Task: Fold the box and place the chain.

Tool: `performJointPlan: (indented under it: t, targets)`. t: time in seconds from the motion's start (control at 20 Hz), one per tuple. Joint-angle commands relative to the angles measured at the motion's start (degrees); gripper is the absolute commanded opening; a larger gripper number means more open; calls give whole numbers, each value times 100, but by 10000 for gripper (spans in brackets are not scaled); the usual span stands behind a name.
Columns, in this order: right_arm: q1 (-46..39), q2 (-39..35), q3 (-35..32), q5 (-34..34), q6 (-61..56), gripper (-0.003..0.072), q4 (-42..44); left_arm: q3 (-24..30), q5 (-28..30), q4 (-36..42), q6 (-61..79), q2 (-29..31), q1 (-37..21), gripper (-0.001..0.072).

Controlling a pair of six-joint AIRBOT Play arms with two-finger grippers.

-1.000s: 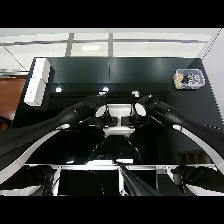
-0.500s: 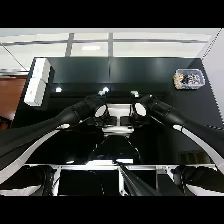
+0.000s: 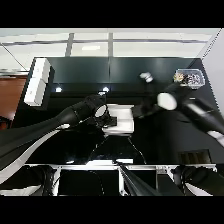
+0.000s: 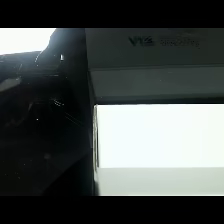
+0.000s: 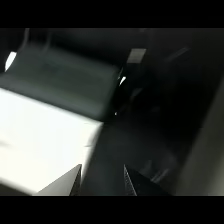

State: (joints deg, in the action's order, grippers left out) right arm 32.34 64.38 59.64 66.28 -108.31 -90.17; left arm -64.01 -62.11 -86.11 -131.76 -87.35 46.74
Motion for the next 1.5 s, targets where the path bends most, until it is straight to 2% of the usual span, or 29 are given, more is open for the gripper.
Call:
performJointPlan:
  t: [0.0,0.05,0.15,0.2,0.25,0.35,0.4,0.5,0.65,0.7,0.75,0.85,0.95,1.35,1.4,1.45]
  targets:
    - [-839,-640,17,-387,393,301,-2645,-2,11,0,-4,-2,0,26]
    - [-1307,-590,-24,-837,396,302,-2946,-2,13,0,-4,-2,0,26]
    - [-2494,-372,-190,-2022,345,306,-2643,-2,13,4,-4,-2,0,26]
    - [-3097,-129,-236,-2417,334,538,-2269,-2,13,4,-4,-2,0,26]
    - [-3641,214,-232,-2638,337,706,-1738,-2,15,2,-4,-2,0,26]
    - [-4419,1075,-79,-2763,398,706,-826,-2,221,2,-4,-7,0,26]
    - [-4649,1545,264,-2570,376,706,-402,-2,323,2,-4,-7,0,27]
    - [-4933,2575,1545,-1845,173,706,391,-2,361,2,-4,-7,0,27]
    - [-4946,3993,3864,-313,-570,704,133,-2,348,4,-4,-7,0,26]
    - [-4946,4343,4448,55,-863,700,46,-2,337,4,-4,-7,0,27]
    - [-4953,4651,4935,348,-1193,699,-48,-2,334,4,-4,-7,2,26]
    - [-4981,5062,5506,623,-1591,698,-48,-2,334,4,-4,-7,0,26]
    - [-5001,5278,5681,621,-1733,698,0,-2,332,4,-4,-7,0,26]
    - [-5060,5619,5681,96,-1899,696,20,-2,337,4,-4,-7,0,26]
    - [-5060,5646,5681,52,-1899,617,22,-2,334,2,-4,-7,0,26]
    - [-5060,5650,5681,-70,-1853,592,39,-2,332,2,-4,-7,0,26]
